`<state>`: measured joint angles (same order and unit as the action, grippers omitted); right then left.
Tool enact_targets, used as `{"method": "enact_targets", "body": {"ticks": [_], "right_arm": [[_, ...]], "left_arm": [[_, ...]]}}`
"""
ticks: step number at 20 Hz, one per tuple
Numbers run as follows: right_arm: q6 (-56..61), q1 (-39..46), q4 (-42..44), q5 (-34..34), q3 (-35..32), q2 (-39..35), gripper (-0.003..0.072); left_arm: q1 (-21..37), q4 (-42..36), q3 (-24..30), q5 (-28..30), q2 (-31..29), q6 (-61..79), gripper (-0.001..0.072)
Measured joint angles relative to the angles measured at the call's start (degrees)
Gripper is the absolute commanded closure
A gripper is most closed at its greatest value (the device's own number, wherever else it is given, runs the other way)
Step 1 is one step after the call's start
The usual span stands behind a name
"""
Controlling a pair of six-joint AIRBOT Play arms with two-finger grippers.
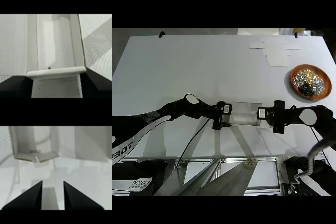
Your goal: Fold the box and place the chain.
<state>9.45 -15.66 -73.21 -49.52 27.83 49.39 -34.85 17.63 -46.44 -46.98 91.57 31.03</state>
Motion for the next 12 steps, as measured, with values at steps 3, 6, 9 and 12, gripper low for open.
{"method": "enact_targets", "body": {"ticks": [3,6,9,12], "right_arm": [[-9.33,0.00,7.08,2.36,-1.77,2.45,0.0529],[-14.14,0.00,11.52,3.76,-2.45,5.33,0.0529],[-16.39,0.02,13.86,4.28,-2.71,7.06,0.0529],[-17.31,0.02,16.09,4.46,-2.80,7.74,0.0531]], "left_arm": [[0.00,-0.02,0.00,0.00,0.00,-0.02,0.0621],[0.00,-0.02,0.00,0.02,0.00,-0.02,0.0621],[0.00,-0.02,0.00,0.02,0.00,-0.07,0.0621],[0.00,0.00,0.00,0.00,0.00,-0.07,0.0621]]}}
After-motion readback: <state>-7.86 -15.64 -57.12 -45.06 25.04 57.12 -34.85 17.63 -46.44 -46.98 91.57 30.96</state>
